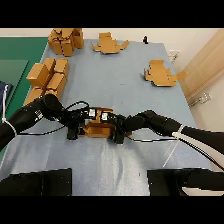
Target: Fold the box.
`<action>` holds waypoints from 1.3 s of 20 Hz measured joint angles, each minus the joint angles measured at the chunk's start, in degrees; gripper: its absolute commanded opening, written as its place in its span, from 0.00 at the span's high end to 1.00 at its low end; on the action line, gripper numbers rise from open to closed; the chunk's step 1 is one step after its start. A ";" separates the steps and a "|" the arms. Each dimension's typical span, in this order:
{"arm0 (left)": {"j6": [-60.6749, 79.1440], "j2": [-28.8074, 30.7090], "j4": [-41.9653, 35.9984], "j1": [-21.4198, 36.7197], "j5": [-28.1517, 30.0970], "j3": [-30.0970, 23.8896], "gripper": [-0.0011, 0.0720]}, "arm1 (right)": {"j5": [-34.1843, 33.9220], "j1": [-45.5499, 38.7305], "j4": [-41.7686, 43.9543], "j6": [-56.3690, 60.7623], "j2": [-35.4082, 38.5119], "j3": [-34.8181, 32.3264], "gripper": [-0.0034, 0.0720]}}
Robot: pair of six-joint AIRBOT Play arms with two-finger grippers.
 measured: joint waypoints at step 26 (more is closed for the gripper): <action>0.61 0.00 1.44 -0.02 5.49 0.00 0.56 | -0.04 0.02 -0.15 -0.02 0.00 0.00 0.20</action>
